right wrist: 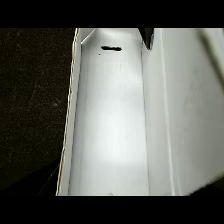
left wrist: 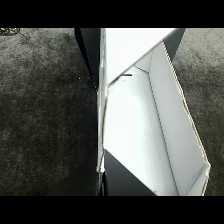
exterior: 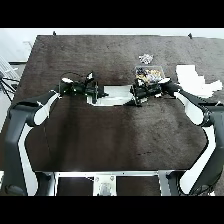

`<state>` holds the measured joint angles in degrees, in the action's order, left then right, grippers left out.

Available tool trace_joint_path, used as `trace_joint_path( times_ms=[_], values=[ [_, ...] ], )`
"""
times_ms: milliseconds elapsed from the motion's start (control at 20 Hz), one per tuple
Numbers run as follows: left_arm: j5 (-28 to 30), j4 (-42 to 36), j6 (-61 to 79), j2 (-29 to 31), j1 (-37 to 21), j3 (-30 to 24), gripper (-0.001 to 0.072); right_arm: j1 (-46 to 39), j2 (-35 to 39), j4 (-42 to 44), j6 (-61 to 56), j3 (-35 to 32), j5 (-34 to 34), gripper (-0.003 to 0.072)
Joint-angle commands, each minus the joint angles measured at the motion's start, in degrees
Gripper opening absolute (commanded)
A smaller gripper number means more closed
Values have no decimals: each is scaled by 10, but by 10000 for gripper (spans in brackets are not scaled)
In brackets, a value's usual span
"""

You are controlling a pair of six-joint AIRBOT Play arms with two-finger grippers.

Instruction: Fold the box and place the chain.

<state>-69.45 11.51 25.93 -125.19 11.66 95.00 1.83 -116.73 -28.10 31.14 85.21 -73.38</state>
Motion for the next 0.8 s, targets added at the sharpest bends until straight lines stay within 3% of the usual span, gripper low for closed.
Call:
trace_joint_path(
  times_ms=[0,750],
  values=[
    [0,0,0,0,-1,0,22,0,0,0,0,0,0,587],
    [-2,0,-5,0,-1,0,22,0,0,0,0,0,0,587]
  ],
)
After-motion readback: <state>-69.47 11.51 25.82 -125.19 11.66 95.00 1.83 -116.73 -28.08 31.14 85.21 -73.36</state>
